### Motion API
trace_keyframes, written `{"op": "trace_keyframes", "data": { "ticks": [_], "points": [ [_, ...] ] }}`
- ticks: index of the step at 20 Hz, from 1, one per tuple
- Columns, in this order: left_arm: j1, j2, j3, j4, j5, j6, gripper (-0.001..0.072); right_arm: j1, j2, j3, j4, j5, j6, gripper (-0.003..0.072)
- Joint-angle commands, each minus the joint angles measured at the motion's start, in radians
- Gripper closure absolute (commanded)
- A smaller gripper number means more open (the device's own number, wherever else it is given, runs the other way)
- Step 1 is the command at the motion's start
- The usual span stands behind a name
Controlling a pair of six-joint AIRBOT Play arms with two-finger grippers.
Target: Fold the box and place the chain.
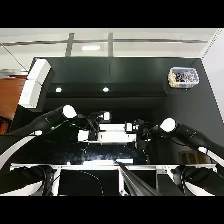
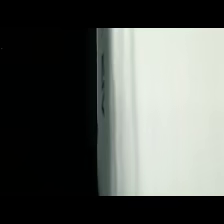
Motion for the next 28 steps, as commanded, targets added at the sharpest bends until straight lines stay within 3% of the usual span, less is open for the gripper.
{"op": "trace_keyframes", "data": {
  "ticks": [1,16,17,18,19,20,22,25,28],
  "points": [
    [0.0,-0.001,0.0,0.0,-0.001,0.0,0.0677,0.0,-0.011,-0.002,-0.002,-0.017,0.0,-0.002],
    [0.0,-0.002,0.0,0.0,-0.003,0.0,0.0676,0.0,-0.011,-0.002,-0.006,-0.017,0.0,-0.0011],
    [0.0,-0.002,0.0,0.0,-0.003,0.0,0.0676,0.0,-0.011,-0.002,-0.006,-0.017,0.001,0.0128],
    [0.0,-0.002,0.0,0.0,-0.004,0.0,0.0676,0.0,-0.011,-0.002,-0.006,-0.017,0.0,0.0213],
    [0.0,-0.001,0.0,0.0,-0.004,0.0,0.0673,0.0,-0.011,-0.002,-0.006,-0.018,0.0,0.021],
    [0.0,0.0,0.0,0.0,-0.005,0.0,0.0653,0.0,-0.011,-0.002,-0.007,-0.017,0.0,0.021],
    [0.0,0.007,0.002,0.005,-0.011,-0.027,0.038,0.0,-0.011,-0.002,-0.007,-0.018,0.0,0.021],
    [0.01,0.053,0.002,0.074,-0.012,-0.125,0.0267,0.0,-0.011,-0.002,-0.009,-0.018,0.0,0.021],
    [0.047,0.141,0.002,0.188,-0.062,-0.283,0.02,0.0,-0.011,-0.002,-0.01,-0.017,0.001,0.021]
  ]
}}
